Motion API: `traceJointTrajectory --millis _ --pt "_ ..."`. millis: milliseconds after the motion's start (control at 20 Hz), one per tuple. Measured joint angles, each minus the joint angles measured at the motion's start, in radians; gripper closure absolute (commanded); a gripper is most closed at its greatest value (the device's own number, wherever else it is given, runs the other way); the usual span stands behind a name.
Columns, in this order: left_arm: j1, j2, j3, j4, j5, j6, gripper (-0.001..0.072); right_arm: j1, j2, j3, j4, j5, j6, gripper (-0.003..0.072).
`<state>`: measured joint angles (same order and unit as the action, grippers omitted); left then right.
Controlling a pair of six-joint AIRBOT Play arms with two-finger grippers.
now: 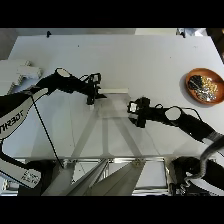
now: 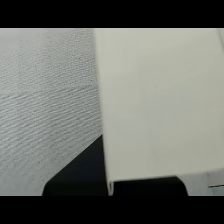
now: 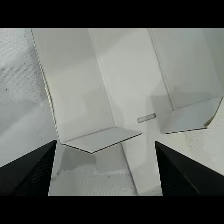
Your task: Fold the box and place the chain.
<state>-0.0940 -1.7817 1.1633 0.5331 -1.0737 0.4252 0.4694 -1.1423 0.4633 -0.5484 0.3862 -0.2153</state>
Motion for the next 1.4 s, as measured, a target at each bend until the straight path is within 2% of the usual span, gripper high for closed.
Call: traceJointTrajectory --millis 250,650,900,1150,1400 --pt "0.000 0.000 0.000 0.000 0.000 0.000 0.0695 0.002 -0.040 0.000 0.043 -0.012 -0.026 -0.0002" --pt "0.000 0.000 0.000 0.000 0.000 0.000 0.0695 0.002 -0.052 0.014 0.303 -0.043 -0.198 -0.0002" --pt "0.000 0.000 0.000 0.000 0.000 0.000 0.0695 -0.002 -0.050 0.033 0.359 -0.096 -0.233 -0.0002" --pt "0.000 0.000 0.000 0.000 0.000 0.000 0.0695 -0.077 -0.049 0.077 0.366 0.027 -0.242 -0.0002" --pt "0.000 0.000 0.000 0.000 0.000 0.000 0.0695 -0.126 -0.053 0.108 0.357 0.093 -0.238 -0.0002"
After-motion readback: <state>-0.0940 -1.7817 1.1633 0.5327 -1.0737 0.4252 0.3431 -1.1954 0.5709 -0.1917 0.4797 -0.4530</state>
